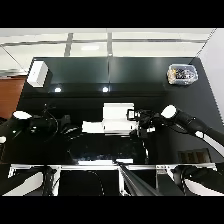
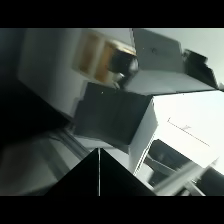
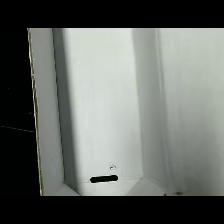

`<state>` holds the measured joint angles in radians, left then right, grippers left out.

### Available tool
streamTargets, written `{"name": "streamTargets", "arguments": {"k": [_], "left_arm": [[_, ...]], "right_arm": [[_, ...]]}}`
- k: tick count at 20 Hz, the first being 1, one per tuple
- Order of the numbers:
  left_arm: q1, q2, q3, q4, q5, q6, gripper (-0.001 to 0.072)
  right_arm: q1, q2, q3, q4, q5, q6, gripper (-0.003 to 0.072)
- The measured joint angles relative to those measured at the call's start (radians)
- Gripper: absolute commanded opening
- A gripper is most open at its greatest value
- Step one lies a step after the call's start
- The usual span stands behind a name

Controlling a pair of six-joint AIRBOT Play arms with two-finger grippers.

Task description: Fold the box and place the chain.

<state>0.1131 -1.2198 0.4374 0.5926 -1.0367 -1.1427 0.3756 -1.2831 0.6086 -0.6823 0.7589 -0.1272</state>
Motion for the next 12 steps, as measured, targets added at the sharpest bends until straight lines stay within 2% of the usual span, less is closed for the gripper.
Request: {"name": "streamTargets", "arguments": {"k": [7,8,9,10,11,12], "left_arm": [[-0.179,-0.164,0.086,-0.113,-0.027,0.105,0.0031],[-0.196,-0.174,0.105,-0.127,-0.038,0.135,0.0117],[-0.209,-0.179,0.124,-0.143,-0.053,0.165,0.0316],[-0.216,-0.184,0.141,-0.158,-0.06,0.189,0.0593],[-0.222,-0.187,0.157,-0.171,-0.082,0.211,0.0706],[-0.227,-0.19,0.171,-0.178,-0.098,0.227,0.0705]], "right_arm": [[0.0,0.0,0.0,0.0,0.0,0.0,0.0191],[0.0,0.0,0.0,0.0,0.001,0.0,0.0191],[0.0,0.0,0.0,0.0,0.0,0.0,0.0191],[0.0,0.0,0.0,0.0,0.0,0.0,0.0191],[0.0,0.0,0.0,0.0,0.0,0.0,0.0191],[0.0,0.0,0.0,0.0,0.0,0.0,0.0191]]}}
